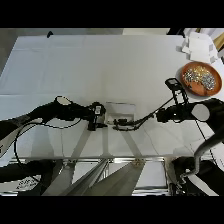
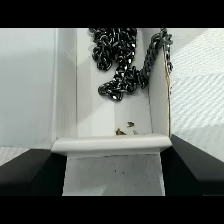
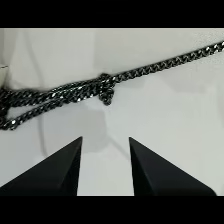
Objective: Fold the box and place the chain.
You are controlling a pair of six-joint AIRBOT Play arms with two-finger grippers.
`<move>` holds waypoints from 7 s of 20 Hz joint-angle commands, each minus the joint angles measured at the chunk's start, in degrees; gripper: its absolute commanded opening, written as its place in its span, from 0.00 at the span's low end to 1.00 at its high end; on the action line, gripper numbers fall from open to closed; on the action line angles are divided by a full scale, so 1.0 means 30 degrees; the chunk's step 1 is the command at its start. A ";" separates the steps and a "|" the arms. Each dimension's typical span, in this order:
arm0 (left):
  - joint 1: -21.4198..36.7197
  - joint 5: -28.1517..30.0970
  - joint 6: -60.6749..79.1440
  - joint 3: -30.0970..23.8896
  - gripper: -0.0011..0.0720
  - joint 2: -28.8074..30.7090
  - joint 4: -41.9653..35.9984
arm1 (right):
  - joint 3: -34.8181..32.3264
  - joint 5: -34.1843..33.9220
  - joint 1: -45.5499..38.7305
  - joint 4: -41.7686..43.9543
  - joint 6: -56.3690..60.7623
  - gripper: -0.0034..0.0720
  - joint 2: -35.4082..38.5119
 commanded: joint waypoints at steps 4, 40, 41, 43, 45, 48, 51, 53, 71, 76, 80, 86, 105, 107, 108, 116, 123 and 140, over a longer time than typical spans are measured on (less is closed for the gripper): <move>0.0000 0.0007 0.0000 0.0015 0.36 0.0007 0.0000 | -0.0466 -0.2324 0.1552 -0.0270 -0.0466 0.52 -0.3359; 0.0000 0.0007 0.0000 0.0015 0.36 0.0007 0.0000 | -0.0444 -0.2477 0.2229 -0.1384 0.1435 0.06 -0.1712; 0.0000 0.0007 0.0007 0.0015 0.36 0.0007 0.0000 | -0.0350 -0.2215 0.2229 -0.0678 0.0707 0.06 -0.0670; 0.0000 0.0000 0.0000 0.0015 0.36 0.0007 0.0000 | 0.0000 -0.1603 0.2229 0.1311 -0.1166 0.06 0.1472; 0.0000 0.0015 0.0000 0.0015 0.36 0.0007 0.0007 | 0.0474 -0.1392 0.2229 0.2448 -0.1574 0.06 0.3497; 0.0000 0.0007 0.0000 0.0015 0.36 0.0007 0.0000 | 0.1450 -0.1435 0.2229 0.3432 -0.1654 0.06 0.5654; 0.0000 0.0007 0.0000 0.0015 0.36 0.0007 0.0007 | 0.2929 -0.1399 0.2229 0.5996 -0.3031 0.06 0.6346; 0.0000 0.0007 0.0007 0.0015 0.36 0.0007 0.0000 | 0.3920 -0.1355 0.2229 0.7548 -0.3861 0.06 0.6346; 0.0000 0.0007 0.0000 0.0015 0.36 0.0007 0.0007 | 0.8291 -0.1086 0.2229 1.4265 -0.7570 0.06 0.3242; 0.0000 0.0007 0.0000 0.0015 0.36 0.0007 0.0007 | 0.9777 -0.3242 0.2229 1.5045 -0.9107 0.06 0.2193; 0.0000 0.0007 0.0000 0.0015 0.36 0.0007 0.0007 | 1.1242 -0.1974 0.2229 1.4032 -0.9041 0.06 0.1989; 0.0000 0.0007 0.0007 0.0015 0.36 0.0007 0.0007 | 1.1234 0.3315 0.2441 1.3843 -0.9049 0.06 -0.0066; 0.0000 0.0000 0.0000 0.0015 0.36 0.0007 0.0000 | 0.5901 -0.0437 0.6863 0.5603 -0.6958 0.06 -0.5013; 0.0000 0.0007 0.0007 0.0015 0.36 0.0007 0.0000 | 0.5100 -0.1792 0.7417 0.5603 -0.6951 0.06 -0.5173; 0.0000 0.0007 0.0000 0.0015 0.36 0.0007 0.0007 | 0.4852 -0.2317 0.7665 0.5603 -0.6951 0.06 -0.5340; 0.0000 0.0007 0.0000 0.0015 0.36 0.0007 0.0000 | 0.4699 -0.5246 0.8284 0.5668 -0.2965 0.21 -0.7023; 0.0000 0.0007 0.0007 0.0015 0.36 0.0007 0.0007 | 0.4707 -0.5173 0.8451 0.5646 -0.2863 0.24 -0.5639; 0.0000 0.0007 0.0000 0.0015 0.36 0.0007 0.0007 | 0.3621 0.1625 -0.0386 0.0168 -0.2841 0.40 -0.0226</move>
